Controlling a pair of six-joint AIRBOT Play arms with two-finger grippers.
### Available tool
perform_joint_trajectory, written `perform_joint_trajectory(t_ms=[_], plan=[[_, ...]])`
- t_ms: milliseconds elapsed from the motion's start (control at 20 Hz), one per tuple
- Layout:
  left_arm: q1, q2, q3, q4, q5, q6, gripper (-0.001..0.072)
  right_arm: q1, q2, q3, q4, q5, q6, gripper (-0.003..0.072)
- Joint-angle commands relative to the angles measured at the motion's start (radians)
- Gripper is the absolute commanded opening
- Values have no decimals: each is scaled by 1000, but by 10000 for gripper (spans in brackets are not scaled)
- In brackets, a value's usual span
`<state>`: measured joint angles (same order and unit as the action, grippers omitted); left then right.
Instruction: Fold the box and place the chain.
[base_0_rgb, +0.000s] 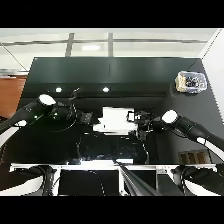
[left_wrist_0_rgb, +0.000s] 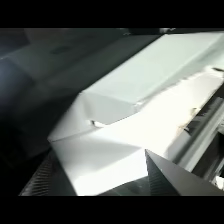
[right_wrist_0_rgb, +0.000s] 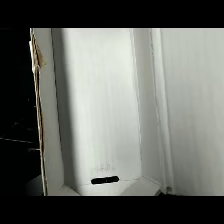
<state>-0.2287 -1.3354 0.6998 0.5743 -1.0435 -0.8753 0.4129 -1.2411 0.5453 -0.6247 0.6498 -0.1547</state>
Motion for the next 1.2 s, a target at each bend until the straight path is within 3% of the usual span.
perform_joint_trajectory(t_ms=[0,500,550,700,1150], plan=[[-14,13,1,-29,-35,0,628,1,-1,0,0,0,0,462],[-76,13,21,-40,-35,-16,601,1,-1,0,0,-2,0,462],[-76,13,31,-39,-35,-17,532,1,-1,0,0,-2,0,462],[-83,13,68,3,-32,-98,506,1,-1,0,0,-3,0,462],[-259,12,161,313,92,-532,496,1,-1,0,0,-7,0,462]])
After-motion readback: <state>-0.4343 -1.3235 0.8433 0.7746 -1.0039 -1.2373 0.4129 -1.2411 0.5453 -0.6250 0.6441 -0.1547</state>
